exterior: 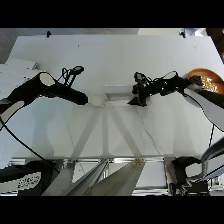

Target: Fold the box and place the chain.

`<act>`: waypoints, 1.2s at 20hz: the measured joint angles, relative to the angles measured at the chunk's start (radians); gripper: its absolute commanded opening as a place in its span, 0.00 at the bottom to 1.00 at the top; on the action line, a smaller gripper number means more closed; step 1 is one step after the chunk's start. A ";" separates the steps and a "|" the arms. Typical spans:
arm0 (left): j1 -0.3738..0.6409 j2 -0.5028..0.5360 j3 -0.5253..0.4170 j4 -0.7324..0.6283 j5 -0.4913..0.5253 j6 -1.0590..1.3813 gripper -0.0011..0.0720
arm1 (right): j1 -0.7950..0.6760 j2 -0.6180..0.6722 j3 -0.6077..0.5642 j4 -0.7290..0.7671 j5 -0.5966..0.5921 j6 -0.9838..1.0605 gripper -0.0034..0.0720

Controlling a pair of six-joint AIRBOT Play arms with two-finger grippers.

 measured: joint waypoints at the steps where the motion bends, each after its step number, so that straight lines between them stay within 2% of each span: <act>1: 0.000 0.000 0.000 -0.013 -0.001 0.004 0.03 | 0.000 0.000 0.000 0.000 0.000 0.000 0.61; 6: -0.011 -0.015 -0.001 -0.046 0.022 0.017 0.03 | 0.000 0.000 0.000 -0.001 0.001 0.000 0.61; 7: -0.017 -0.023 -0.001 -0.049 0.029 0.018 0.05 | 0.000 0.000 0.000 -0.001 0.001 0.000 0.61; 9: -0.032 -0.044 -0.001 -0.056 0.038 0.019 0.16 | 0.000 0.000 0.000 -0.001 0.001 0.000 0.61; 10: -0.038 -0.055 -0.001 -0.064 0.047 0.020 0.17 | 0.000 0.000 0.000 -0.001 0.001 0.000 0.61; 17: -0.054 -0.085 -0.001 -0.167 0.131 0.021 0.18 | 0.000 0.000 0.000 -0.001 0.002 0.000 0.61; 19: -0.055 -0.087 -0.001 -0.191 0.139 0.021 0.38 | 0.000 0.000 0.000 -0.002 0.002 0.000 0.61; 24: -0.055 -0.089 -0.001 -0.298 0.131 0.071 0.40 | 0.000 0.000 0.000 -0.001 0.002 0.000 0.61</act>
